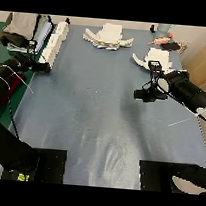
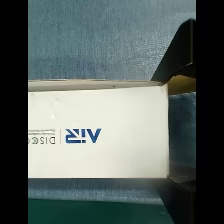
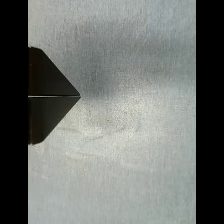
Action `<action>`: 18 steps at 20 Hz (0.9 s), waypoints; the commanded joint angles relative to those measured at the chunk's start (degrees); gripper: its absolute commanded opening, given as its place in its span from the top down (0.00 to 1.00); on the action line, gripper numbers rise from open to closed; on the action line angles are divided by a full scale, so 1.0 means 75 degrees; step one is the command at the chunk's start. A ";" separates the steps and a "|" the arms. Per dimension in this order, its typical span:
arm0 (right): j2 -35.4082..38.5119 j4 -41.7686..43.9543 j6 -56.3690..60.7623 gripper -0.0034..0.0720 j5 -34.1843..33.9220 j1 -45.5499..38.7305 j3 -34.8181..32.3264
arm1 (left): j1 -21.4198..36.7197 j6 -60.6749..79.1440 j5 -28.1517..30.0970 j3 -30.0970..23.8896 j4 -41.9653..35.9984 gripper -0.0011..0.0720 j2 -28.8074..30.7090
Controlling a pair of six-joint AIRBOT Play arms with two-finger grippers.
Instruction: Fold the box.
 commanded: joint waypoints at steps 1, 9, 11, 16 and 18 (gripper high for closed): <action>-0.0006 0.0003 0.0000 0.95 0.0000 0.0003 0.0009 | 0.0000 -0.0006 -0.0178 0.0012 0.0003 0.27 -0.0055; -0.0006 0.0003 0.0003 0.95 0.0000 0.0003 0.0009 | 0.0000 -0.0006 -0.0035 0.0012 0.0003 0.27 -0.0055; -0.0006 0.0003 0.0000 0.95 0.0000 0.0003 0.0009 | 0.0000 -0.0006 -0.0050 0.0009 0.0003 0.27 -0.0055; -0.0006 0.0003 0.0003 0.95 0.0000 0.0003 0.0009 | 0.0000 -0.0009 -0.0108 0.0012 0.0006 0.03 -0.0055; -0.0006 0.0003 0.0003 0.95 0.0000 0.0003 0.0009 | 0.0003 -0.0006 -0.0216 0.0020 0.0017 0.03 -0.0020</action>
